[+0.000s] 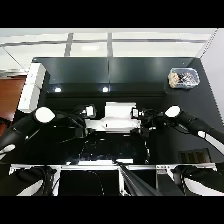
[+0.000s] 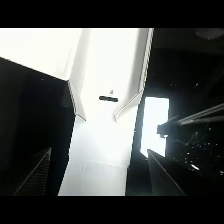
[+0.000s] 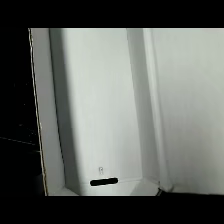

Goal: Fold the box and place the chain.

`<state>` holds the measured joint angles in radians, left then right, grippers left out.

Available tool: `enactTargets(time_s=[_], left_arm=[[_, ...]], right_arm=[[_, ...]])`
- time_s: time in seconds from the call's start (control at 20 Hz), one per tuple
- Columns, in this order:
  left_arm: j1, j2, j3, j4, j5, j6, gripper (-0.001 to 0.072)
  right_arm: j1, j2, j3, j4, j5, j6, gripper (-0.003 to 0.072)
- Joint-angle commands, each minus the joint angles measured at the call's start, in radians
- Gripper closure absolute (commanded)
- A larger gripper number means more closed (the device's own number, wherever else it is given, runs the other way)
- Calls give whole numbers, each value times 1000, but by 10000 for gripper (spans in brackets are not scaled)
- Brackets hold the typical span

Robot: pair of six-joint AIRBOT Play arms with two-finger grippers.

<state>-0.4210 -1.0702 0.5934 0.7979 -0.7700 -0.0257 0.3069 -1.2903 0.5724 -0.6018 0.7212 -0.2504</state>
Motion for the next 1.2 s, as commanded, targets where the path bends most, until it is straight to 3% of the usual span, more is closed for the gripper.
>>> enactTargets(time_s=[0.0, 0.3, 0.5, 0.55, 0.6, 0.85, 0.9, 1.0, 1.15], left_arm=[[-14, -97, 31, -51, 7, 128, -2], [-15, -148, 31, -184, 10, 201, 2], [-16, -177, 31, -190, 11, 251, 25], [-16, -177, 31, -201, 12, 257, 66], [-16, -177, 31, -212, 13, 269, 155], [-43, -198, 31, -241, 34, 294, 221], [-51, -201, 31, -242, 41, 293, 277], [-64, -202, 31, -241, 42, 293, 536], [-76, -202, 31, -242, 49, 292, 552]], right_arm=[[1, -1, 0, 1, 0, 0, 508], [1, -1, 0, 1, 0, 0, 508], [1, -1, 0, 1, 0, 0, 508], [1, -1, 0, 1, 0, 0, 508], [1, -1, 0, 1, 0, 0, 508], [1, -1, 0, 1, 0, 0, 508], [1, -1, 0, 1, 0, 0, 508], [1, -1, 0, 1, 0, 0, 509], [1, -1, 0, 1, 0, 0, 508]])
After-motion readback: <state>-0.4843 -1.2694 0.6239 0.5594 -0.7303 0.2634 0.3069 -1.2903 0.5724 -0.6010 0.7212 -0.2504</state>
